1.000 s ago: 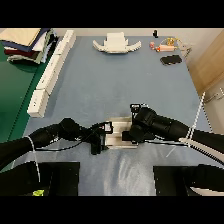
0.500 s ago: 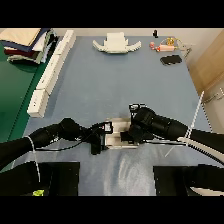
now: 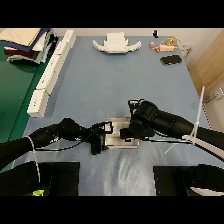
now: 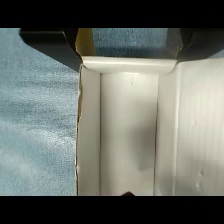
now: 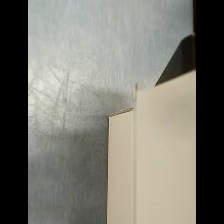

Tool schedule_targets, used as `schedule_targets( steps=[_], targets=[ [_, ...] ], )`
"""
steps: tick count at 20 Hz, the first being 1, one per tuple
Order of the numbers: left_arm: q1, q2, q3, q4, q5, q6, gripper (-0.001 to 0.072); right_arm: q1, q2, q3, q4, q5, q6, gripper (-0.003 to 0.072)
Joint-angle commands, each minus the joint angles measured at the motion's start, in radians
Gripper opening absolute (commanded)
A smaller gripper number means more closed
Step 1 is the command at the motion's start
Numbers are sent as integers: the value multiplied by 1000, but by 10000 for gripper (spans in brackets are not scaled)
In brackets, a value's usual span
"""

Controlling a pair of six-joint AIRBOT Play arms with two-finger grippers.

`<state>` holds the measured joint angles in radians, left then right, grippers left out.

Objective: Fold the box.

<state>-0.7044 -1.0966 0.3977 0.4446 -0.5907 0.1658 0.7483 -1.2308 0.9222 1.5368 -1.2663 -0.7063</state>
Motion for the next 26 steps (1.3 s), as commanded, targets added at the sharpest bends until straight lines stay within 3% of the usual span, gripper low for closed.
schedule_targets(
  steps=[1, 6, 8, 11, 12, 13, 14, 15, 20, 23, 26],
  targets=[
    [0, -1, 1, 0, 0, 1, 445, 0, 79, 14, -19, -49, -2, 481],
    [0, -1, 1, 0, 0, 1, 444, -37, 255, 13, -119, -162, -2, 479],
    [0, -1, 1, 0, 0, 1, 445, -104, 286, 13, -154, -185, -31, 355],
    [0, -1, 1, 0, 0, 1, 444, -275, 275, 13, -136, -153, -172, 343],
    [0, -1, 1, 0, 0, 1, 445, -346, 258, 13, -114, -127, -242, 283],
    [0, -1, 1, 0, 0, 1, 445, -416, 237, 13, -84, -100, -311, 131],
    [0, -1, 1, 0, 0, 1, 445, -486, 210, 13, -42, -66, -386, 33],
    [0, -1, 1, 0, 0, 1, 445, -558, 176, 13, 26, -25, -480, 6],
    [0, -1, 1, 0, 0, 1, 444, -777, 7, 16, 568, 100, -947, 6],
    [0, -1, 1, 0, 0, 1, 445, -773, -82, 37, 711, 89, -1098, 6],
    [0, -1, 1, 0, 0, 0, 445, -750, -164, 82, 795, -2, -1215, 6]
  ],
)
